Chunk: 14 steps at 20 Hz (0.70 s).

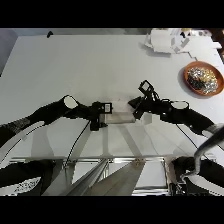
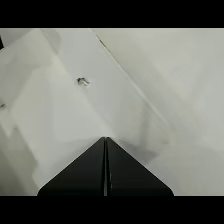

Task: Fold the box and place the chain.

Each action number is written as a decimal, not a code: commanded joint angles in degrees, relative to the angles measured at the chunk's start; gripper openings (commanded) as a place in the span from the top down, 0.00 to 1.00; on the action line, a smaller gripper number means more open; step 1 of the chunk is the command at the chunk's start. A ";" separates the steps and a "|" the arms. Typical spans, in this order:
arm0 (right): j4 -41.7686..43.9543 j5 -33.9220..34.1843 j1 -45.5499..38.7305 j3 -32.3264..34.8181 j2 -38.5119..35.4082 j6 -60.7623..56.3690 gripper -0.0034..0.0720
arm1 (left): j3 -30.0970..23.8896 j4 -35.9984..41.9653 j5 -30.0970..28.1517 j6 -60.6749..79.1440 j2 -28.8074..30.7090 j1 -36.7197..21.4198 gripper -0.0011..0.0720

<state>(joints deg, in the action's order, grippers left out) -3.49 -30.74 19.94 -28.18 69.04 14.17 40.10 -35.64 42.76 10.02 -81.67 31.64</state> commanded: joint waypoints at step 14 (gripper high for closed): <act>-52.28 -16.98 -3.52 1.75 -12.79 -0.98 0.56 | 0.02 0.02 -0.09 0.02 -0.02 0.00 0.70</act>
<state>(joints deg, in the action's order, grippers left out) -53.08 -47.00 17.26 -26.89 54.11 8.05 40.10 -35.64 42.68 10.07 -81.67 31.64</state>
